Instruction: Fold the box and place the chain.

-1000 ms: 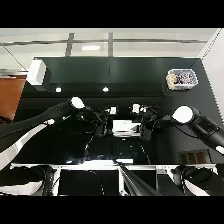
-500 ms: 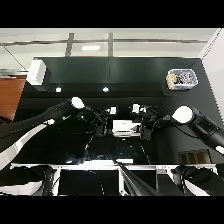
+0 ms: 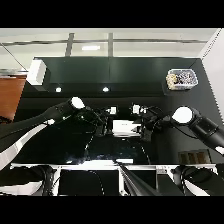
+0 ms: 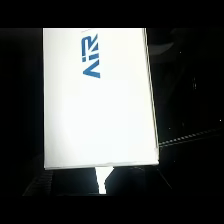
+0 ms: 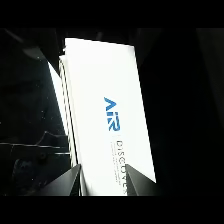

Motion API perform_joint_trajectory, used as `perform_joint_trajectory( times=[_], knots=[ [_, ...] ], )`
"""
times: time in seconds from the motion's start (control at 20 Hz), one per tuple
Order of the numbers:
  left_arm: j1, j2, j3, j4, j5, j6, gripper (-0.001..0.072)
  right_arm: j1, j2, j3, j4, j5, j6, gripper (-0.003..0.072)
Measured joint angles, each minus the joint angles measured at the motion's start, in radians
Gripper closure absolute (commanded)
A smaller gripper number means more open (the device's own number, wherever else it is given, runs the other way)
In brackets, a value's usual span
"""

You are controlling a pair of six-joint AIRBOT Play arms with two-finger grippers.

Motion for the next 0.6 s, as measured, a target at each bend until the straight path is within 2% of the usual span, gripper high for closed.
perform_joint_trajectory(
  times=[0.6],
  knots=[
    [0.000,0.000,0.000,0.000,-0.001,0.000,0.0206,0.000,-0.001,-0.019,-0.005,0.005,0.043,0.0296]
  ],
)
